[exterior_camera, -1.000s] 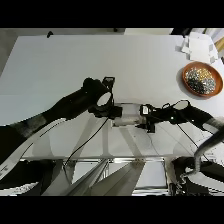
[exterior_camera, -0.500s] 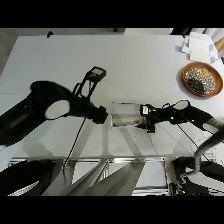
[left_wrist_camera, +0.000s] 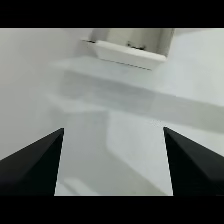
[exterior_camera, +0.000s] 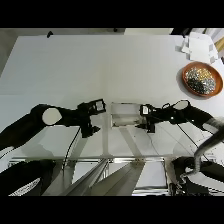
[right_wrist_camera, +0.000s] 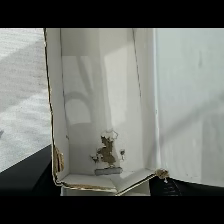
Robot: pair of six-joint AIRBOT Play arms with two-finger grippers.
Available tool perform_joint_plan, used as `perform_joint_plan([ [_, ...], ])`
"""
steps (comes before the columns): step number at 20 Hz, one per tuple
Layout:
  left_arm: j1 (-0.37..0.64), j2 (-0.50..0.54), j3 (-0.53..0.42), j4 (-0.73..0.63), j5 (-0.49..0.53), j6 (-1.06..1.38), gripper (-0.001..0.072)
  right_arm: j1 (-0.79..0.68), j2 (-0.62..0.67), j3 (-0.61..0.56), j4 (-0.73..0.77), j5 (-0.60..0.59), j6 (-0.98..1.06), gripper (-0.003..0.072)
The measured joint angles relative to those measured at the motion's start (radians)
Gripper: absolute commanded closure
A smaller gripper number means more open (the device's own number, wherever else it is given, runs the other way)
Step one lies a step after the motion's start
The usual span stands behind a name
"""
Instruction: Fold the box and place the chain.
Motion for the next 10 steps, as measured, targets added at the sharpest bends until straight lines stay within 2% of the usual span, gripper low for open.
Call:
perform_joint_plan([
  [5,0.021,-0.203,-0.018,-0.306,0.080,0.533,-0.0001,0.000,0.000,0.000,0.000,0.000,0.000,0.0247],
  [10,0.026,-0.303,-0.009,-0.540,0.134,0.807,-0.0003,0.000,0.000,0.000,0.000,0.000,0.000,0.0247],
])
